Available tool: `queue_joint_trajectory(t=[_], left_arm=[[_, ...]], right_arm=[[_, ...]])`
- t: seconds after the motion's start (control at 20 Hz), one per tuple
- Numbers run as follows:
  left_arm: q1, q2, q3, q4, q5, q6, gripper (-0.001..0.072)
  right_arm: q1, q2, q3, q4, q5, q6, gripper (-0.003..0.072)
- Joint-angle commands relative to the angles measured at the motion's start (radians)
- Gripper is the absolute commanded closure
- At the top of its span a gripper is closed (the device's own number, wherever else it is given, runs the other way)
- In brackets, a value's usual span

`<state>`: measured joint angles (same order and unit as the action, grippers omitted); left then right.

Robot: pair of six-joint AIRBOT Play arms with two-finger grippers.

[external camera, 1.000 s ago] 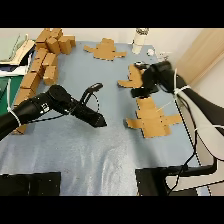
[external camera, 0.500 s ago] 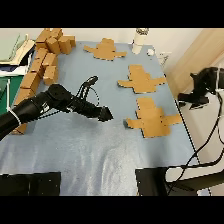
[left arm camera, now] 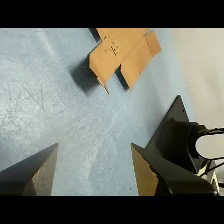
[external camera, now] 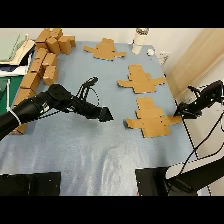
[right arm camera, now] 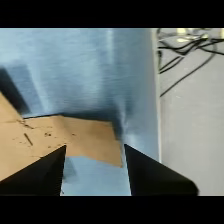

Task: Fold the box.

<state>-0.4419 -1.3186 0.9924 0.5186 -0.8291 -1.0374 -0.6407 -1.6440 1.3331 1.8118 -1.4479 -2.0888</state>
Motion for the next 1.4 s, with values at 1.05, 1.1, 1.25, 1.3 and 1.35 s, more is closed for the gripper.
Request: queue_joint_trajectory(t=[1.05, 1.1, 1.25, 1.3, 1.35], left_arm=[[0.227, 0.001, 0.0, 0.051, -0.122, 0.0, -0.0011], [0.236, 0.001, 0.0, 0.051, -0.134, 0.0, -0.0011], [0.244, 0.001, 0.0, 0.051, -0.154, 0.0, -0.0011], [0.244, 0.001, 0.0, 0.05, -0.161, 0.0, -0.0011], [0.244, 0.001, 0.0, 0.05, -0.169, -0.003, -0.0011]], right_arm=[[0.357, 0.454, -0.753, 0.533, 0.393, 0.04, 0.043], [0.361, 0.451, -0.761, 0.528, 0.396, 0.04, 0.0327], [0.361, 0.446, -0.756, 0.527, 0.391, 0.029, 0.034], [0.361, 0.446, -0.75, 0.528, 0.391, 0.013, 0.0349], [0.363, 0.446, -0.743, 0.529, 0.39, -0.002, 0.0354]])
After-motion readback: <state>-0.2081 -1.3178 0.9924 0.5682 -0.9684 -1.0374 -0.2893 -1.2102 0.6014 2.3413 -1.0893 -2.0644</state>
